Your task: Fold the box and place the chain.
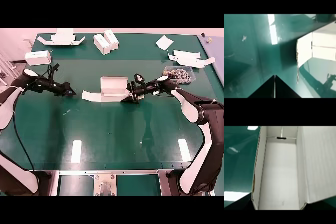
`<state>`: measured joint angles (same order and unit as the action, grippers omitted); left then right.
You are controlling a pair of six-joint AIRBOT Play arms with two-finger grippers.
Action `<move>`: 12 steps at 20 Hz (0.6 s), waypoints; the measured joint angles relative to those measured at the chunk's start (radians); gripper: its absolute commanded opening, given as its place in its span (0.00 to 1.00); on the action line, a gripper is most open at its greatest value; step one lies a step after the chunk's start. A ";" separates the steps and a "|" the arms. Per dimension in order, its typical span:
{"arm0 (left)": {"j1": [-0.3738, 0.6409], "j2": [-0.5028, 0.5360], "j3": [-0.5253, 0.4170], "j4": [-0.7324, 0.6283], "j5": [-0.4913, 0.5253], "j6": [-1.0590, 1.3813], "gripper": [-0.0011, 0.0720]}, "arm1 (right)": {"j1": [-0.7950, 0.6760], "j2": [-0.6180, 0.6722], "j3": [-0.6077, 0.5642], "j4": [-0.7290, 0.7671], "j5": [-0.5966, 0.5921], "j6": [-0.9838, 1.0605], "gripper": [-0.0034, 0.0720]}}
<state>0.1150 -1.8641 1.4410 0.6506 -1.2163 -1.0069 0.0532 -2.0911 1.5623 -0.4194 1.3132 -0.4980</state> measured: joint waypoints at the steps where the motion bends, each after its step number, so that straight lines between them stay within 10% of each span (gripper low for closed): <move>1: -0.002 -0.005 -0.001 -0.009 0.008 -0.003 0.04 | 0.000 0.000 0.000 0.000 0.000 0.000 0.74; 12: -0.122 -0.069 -0.004 -0.074 0.051 -0.013 0.04 | 0.000 0.000 0.000 0.000 0.000 0.000 0.74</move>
<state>-0.0067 -1.9331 1.4372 0.5766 -1.1652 -1.0199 0.0532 -2.0911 1.5623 -0.4194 1.3132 -0.4980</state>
